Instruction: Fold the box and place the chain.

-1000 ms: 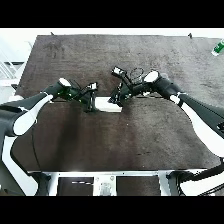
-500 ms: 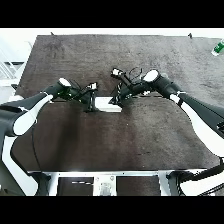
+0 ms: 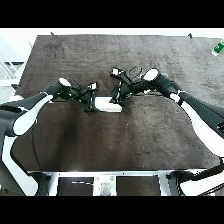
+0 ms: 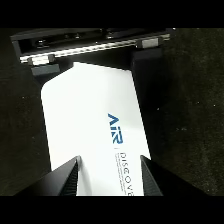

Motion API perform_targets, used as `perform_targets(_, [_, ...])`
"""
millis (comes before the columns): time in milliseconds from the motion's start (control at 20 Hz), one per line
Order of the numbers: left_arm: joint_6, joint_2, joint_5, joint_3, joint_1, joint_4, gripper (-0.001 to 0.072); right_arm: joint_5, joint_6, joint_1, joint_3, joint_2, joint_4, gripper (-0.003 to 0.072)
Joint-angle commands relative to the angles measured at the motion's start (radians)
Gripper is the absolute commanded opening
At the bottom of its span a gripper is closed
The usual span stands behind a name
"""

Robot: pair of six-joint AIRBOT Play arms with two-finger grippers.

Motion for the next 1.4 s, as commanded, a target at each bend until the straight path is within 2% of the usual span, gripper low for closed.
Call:
perform_targets(0, [0.002, 0.000, -0.001, 0.001, 0.000, 0.001, 0.0465, -0.040, 0.000, 0.000, 0.001, -0.003, -0.010, 0.0430])
perform_targets(650, [0.002, 0.000, -0.001, 0.001, 0.000, 0.001, 0.0465, -0.042, 0.000, 0.019, 0.040, -0.003, -0.010, 0.0434])
perform_targets(850, [0.002, 0.000, -0.001, 0.001, 0.000, 0.001, 0.0465, -0.042, 0.000, 0.019, 0.039, -0.003, -0.071, 0.0434])
perform_targets(1350, [0.002, 0.000, -0.001, 0.001, 0.000, 0.001, 0.0465, -0.082, 0.001, 0.041, 0.039, -0.008, -0.089, 0.0435])
